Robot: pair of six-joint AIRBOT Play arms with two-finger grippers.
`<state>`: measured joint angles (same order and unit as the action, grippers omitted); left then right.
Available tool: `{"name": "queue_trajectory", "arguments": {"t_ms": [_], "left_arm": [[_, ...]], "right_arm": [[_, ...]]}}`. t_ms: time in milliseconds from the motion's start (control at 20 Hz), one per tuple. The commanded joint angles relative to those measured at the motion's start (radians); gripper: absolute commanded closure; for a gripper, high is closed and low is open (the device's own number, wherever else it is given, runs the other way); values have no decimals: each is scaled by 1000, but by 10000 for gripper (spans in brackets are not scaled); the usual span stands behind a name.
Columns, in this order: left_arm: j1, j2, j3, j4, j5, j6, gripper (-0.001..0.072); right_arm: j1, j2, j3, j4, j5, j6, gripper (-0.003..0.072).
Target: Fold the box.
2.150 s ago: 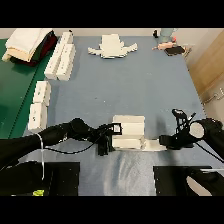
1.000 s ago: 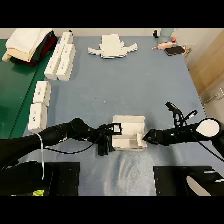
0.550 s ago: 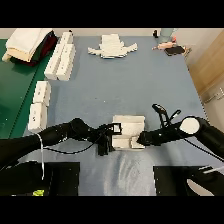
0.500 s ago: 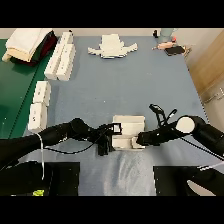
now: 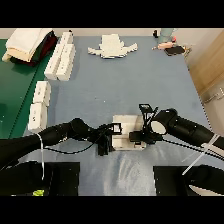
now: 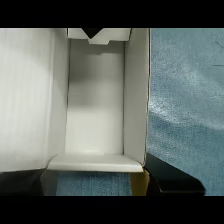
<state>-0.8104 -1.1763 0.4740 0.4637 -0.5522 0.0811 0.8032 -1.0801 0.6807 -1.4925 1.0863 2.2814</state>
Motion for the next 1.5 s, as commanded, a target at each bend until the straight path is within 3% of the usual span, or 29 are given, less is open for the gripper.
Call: {"name": "queue_trajectory", "arguments": {"t_ms": [0, 100, 150, 200, 350, 650, 700, 750, 800, 1100, 1150, 1300, 1450], "left_arm": [[0, 0, 0, 0, 0, 0, 188], [0, 0, 0, 0, 0, 0, 187], [0, 0, 0, 0, 0, 0, 188], [0, 0, 0, 0, 0, 0, 188], [0, 0, 0, 0, 0, 0, 188], [0, 0, 0, 0, 0, 0, 188], [0, 0, 0, 0, 0, 0, 188], [0, 0, 0, 0, 0, 0, 188], [0, 0, 0, 0, 0, 0, 188], [0, 0, 0, 0, 0, 0, 188], [0, 0, 0, 0, 0, 0, 188], [0, 0, 0, 0, 0, 0, 188], [0, 0, 0, 0, 0, 0, 188]], "right_arm": [[58, -45, 23, -101, 47, 194, 377], [64, -49, 23, -106, 59, 229, 410], [66, -49, 23, -109, 59, 241, 478], [65, -50, 23, -110, 59, 245, 498], [66, -65, 23, -120, 59, 251, 684], [77, -86, 29, -119, 58, 249, 684], [77, -85, 29, -119, 58, 247, 639], [77, -84, 31, -116, 58, 247, 424], [77, -84, 34, -114, 62, 246, 340], [77, -84, 49, -109, 85, 240, 348], [77, -84, 49, -109, 93, 240, 390], [77, -84, 49, -109, 137, 240, 685], [77, -84, 49, -109, 134, 222, 683]]}}
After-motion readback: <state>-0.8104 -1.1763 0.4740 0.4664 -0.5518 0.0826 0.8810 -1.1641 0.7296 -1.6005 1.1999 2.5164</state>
